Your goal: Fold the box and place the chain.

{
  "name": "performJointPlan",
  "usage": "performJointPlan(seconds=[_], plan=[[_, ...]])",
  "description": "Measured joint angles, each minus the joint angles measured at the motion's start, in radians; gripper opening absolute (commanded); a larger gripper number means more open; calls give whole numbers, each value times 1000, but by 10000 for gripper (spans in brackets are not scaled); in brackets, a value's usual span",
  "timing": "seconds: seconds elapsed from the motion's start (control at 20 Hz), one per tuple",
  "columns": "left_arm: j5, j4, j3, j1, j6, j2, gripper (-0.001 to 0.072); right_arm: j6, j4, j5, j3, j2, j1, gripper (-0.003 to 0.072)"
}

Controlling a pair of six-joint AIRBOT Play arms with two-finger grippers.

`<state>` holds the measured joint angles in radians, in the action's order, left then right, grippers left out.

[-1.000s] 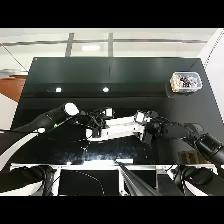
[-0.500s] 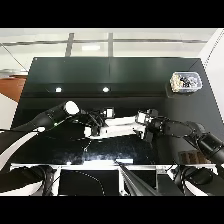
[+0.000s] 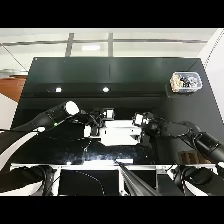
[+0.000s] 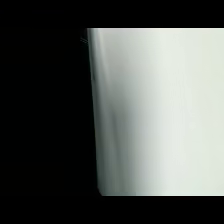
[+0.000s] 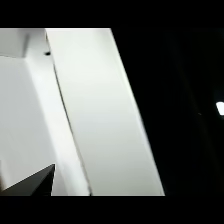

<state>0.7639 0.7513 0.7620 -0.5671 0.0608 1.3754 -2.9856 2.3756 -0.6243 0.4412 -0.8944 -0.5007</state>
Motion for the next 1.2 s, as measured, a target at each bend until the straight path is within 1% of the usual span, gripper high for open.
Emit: performJointPlan(seconds=[0.15, 0.35, 0.45, 0.6, 0.7, 0.85, 0.95, 1.1, 1.2], plan=[[-2, 0, 0, 0, 0, 0, 26, 0, 2, -8, 0, -5, -19, 666], [-2, 0, 0, 0, 0, 0, 26, 122, -10, 79, -1, -7, -25, 668], [-2, 0, 0, 0, -1, 0, 26, 161, -48, 72, -1, -7, -26, 714], [-3, 0, 0, 0, -4, 0, 26, 208, -123, 39, -1, -6, -26, 715], [-3, 0, 0, 0, -4, 0, 26, 245, -192, -16, -1, -5, -26, 713], [-4, -1, 0, 0, -4, 0, 26, 367, -319, -111, -6, -4, -27, 712], [-4, -2, 0, 0, -5, 0, 26, 422, -371, -163, -21, -4, -27, 712], [-4, -2, 0, 0, -5, 0, 27, 463, -374, -195, -46, -4, -47, 712], [-4, -1, 0, 0, -7, 0, 27, 476, -356, -187, -55, -4, -78, 712]])
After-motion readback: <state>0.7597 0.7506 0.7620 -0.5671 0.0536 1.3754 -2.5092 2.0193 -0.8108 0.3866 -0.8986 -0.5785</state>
